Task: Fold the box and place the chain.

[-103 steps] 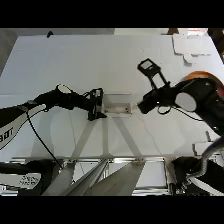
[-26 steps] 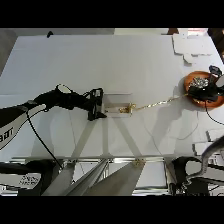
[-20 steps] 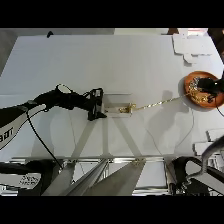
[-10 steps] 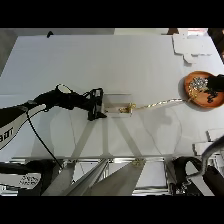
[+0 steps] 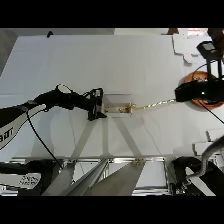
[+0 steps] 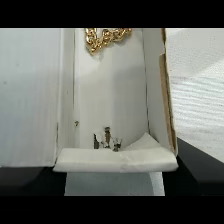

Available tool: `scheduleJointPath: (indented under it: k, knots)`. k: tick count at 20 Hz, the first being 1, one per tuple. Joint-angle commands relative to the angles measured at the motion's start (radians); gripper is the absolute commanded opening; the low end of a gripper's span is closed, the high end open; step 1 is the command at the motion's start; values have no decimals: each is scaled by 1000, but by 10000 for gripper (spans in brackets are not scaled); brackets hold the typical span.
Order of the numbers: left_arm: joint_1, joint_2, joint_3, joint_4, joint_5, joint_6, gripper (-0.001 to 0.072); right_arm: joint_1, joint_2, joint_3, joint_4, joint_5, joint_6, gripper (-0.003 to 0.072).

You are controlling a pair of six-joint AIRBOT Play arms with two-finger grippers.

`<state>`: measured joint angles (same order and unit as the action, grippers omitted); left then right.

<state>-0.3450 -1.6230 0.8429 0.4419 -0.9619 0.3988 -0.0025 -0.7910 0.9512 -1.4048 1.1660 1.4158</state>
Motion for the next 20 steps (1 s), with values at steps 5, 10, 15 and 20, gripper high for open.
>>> scheduleJointPath:
  k: [5,10,15,20]
  knots:
    - [1,0,0,0,0,0,158,290,-131,0,131,-195,92,14]
    - [1,0,0,0,0,0,158,494,-280,0,131,-379,109,15]
    - [1,1,0,0,0,0,158,575,-449,0,128,-507,132,15]
    - [1,0,0,0,0,0,158,573,-566,0,24,-570,241,18]
